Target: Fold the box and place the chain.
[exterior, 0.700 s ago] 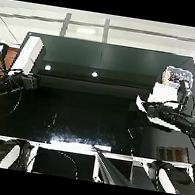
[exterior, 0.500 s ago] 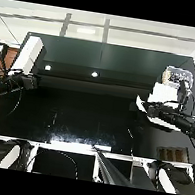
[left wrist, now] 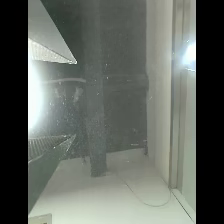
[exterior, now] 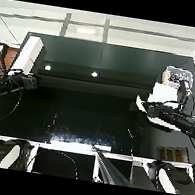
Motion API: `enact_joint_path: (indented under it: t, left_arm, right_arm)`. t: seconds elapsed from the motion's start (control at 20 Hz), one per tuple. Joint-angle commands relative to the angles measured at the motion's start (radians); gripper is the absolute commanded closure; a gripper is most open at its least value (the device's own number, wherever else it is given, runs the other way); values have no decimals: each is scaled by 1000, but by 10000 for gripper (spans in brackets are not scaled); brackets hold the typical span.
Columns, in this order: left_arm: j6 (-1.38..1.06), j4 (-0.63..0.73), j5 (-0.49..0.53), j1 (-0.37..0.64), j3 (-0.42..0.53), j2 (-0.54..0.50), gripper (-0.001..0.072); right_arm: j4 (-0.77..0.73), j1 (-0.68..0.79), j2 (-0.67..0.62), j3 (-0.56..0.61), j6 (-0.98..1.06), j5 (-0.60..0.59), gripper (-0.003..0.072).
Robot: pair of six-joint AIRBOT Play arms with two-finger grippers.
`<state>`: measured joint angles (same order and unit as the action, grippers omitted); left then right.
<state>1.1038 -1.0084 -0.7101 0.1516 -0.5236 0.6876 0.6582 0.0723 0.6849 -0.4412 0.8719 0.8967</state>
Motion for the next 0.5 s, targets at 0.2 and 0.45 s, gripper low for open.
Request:
enact_joint_path:
  t: [0.2, 0.45]
  left_arm:
    - [2, 31, 2, 1, -1, 1, 205]
    - [4, 35, 50, 1, 0, 7, 204]
  right_arm:
    - [-183, 1, -1, 0, 0, 0, 637]
    - [-219, 1, -1, 0, 0, -67, 637]
